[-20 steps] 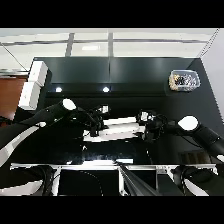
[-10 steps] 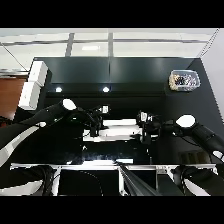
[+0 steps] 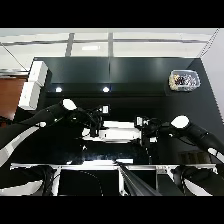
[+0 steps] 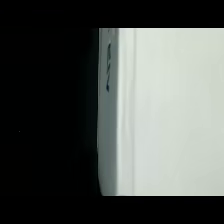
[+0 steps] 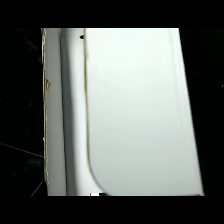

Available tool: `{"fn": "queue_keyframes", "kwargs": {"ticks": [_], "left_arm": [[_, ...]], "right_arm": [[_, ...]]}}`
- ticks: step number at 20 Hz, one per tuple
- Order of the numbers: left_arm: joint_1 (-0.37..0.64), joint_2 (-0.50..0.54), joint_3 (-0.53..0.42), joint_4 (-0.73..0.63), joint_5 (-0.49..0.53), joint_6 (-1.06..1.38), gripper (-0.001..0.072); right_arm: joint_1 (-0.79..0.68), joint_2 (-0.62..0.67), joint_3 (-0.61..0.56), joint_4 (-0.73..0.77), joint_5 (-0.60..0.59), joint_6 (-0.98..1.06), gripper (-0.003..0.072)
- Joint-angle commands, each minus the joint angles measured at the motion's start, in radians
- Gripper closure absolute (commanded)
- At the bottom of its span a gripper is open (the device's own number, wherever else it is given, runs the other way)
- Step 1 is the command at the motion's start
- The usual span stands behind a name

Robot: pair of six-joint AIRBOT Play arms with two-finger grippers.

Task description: Fold the box and place the chain.

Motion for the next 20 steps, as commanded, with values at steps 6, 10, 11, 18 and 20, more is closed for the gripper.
{"fn": "queue_keyframes", "kwargs": {"ticks": [6, 10, 11, 18, 20], "left_arm": [[0.000, 0.001, 0.001, 0.000, 0.002, -0.001, 0.0683], [0.000, 0.001, 0.001, 0.000, 0.002, -0.001, 0.0683], [0.000, 0.001, 0.002, 0.000, 0.002, -0.001, 0.0683], [0.000, 0.001, 0.002, 0.000, 0.002, -0.001, 0.0683], [0.000, 0.001, 0.002, 0.000, 0.002, -0.001, 0.0683]], "right_arm": [[0.006, -0.059, 0.000, -0.039, -0.030, 0.000, 0.0015], [0.006, -0.059, 0.000, -0.039, -0.027, -0.003, 0.0015], [0.006, -0.059, 0.000, -0.042, -0.027, -0.003, 0.0028], [0.006, -0.059, -0.005, -0.111, -0.031, 0.011, 0.0064], [0.006, -0.059, -0.005, -0.112, -0.031, 0.012, 0.0064]]}}
